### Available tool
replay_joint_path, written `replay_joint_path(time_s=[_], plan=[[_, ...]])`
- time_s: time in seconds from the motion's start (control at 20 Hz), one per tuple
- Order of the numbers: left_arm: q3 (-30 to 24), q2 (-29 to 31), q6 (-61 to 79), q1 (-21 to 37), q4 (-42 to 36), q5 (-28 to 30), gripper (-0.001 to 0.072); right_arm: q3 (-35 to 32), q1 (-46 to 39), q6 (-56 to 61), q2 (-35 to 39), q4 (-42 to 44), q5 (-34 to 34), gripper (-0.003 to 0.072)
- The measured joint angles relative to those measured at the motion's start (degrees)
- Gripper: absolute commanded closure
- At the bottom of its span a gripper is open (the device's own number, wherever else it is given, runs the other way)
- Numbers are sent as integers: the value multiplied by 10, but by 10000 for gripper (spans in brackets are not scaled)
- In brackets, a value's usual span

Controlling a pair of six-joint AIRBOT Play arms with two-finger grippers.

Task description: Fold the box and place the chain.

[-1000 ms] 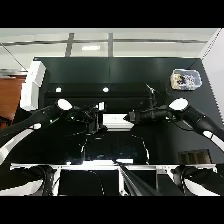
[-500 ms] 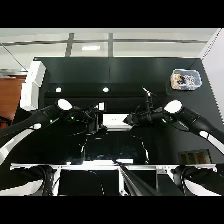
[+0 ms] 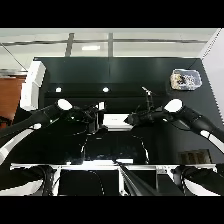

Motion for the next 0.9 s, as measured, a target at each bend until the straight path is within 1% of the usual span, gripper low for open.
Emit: replay_joint_path(time_s=[0.1,0.15,0.25,0.4,0.6,0.75,0.8,0.9], plan=[[0,0,0,0,1,6,413,24,-23,1,26,5,42,667],[0,0,0,1,2,5,376,33,-37,1,43,0,65,666],[1,1,0,1,4,5,-10,46,-75,5,87,-12,95,666],[6,12,-8,1,20,1,-11,55,-135,25,144,-46,135,666],[13,64,-54,1,79,-6,-8,59,-209,42,186,-96,194,667],[36,99,-99,-10,105,-45,-4,59,-236,47,196,-117,198,666],[50,102,-116,-19,111,-58,-4,59,-240,47,198,-120,191,666],[83,92,-149,-36,116,-62,-4,59,-246,49,200,-125,178,666]])
